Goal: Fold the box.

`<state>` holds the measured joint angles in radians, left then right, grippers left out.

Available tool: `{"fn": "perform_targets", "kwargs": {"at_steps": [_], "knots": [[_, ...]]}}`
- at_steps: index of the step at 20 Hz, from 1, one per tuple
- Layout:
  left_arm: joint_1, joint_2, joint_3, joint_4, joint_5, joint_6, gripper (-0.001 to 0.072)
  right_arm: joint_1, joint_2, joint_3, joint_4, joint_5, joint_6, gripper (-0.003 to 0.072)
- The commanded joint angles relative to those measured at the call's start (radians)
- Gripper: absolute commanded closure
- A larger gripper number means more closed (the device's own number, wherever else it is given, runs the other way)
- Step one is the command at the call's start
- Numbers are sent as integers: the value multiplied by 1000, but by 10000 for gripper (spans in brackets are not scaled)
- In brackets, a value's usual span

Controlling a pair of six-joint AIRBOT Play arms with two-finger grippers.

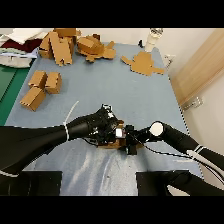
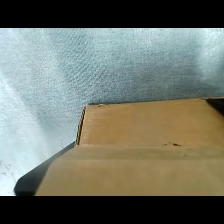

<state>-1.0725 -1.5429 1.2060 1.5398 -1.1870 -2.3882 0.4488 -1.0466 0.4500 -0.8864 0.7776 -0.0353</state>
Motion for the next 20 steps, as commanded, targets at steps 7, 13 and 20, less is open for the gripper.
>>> {"fn": "perform_targets", "kwargs": {"at_steps": [7, 13, 20], "knots": [[-15, -5, 0, 6, 1, 17, 428, 0, 1, 0, 0, 0, 0, 177], [-24, -22, 0, 6, -2, 13, 613, 0, 1, 0, 0, 0, 0, 177], [-24, -22, 0, 9, 13, 12, 700, 0, 1, 0, 1, 0, 0, 177]]}}
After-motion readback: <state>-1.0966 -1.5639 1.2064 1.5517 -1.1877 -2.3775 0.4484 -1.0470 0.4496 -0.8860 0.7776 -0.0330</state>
